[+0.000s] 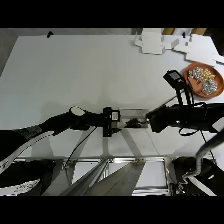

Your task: Fold the box and place the chain.

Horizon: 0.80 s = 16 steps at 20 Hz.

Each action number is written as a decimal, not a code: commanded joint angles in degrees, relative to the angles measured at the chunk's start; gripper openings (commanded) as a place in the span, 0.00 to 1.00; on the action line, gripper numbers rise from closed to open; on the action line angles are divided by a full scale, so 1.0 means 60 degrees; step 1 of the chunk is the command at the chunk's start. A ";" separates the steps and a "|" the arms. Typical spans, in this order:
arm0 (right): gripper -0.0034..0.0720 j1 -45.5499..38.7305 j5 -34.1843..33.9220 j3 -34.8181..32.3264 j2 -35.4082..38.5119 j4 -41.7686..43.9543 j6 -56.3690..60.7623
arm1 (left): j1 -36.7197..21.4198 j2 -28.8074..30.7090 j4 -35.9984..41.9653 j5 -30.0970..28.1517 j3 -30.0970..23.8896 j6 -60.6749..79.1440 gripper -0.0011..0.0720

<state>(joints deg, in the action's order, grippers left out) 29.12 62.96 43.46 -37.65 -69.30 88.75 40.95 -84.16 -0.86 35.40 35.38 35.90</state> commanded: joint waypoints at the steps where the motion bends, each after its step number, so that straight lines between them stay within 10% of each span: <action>1: 0.07 0.0707 -0.0776 0.0004 -0.0069 0.0419 0.0262 | 0.0000 -0.0004 -0.0004 -0.0004 0.0000 0.0004 0.21; 12: 0.07 0.1672 -0.1461 -0.0124 -0.1902 -0.0437 0.0710 | 0.0000 -0.0004 -0.0004 -0.0004 0.0000 0.0004 0.21; 14: 0.31 0.1672 -0.1206 -0.0124 -0.2138 -0.0703 0.0922 | 0.0000 -0.0004 -0.0004 -0.0004 0.0000 0.0000 0.21; 16: 0.33 0.1668 -0.1060 -0.0087 -0.2127 -0.0718 0.0907 | 0.0000 -0.0004 -0.0004 -0.0004 0.0000 0.0004 0.21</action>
<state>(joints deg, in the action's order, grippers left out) 38.98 55.44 42.78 -49.25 -71.81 93.25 40.95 -84.16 -0.86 35.38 35.38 35.90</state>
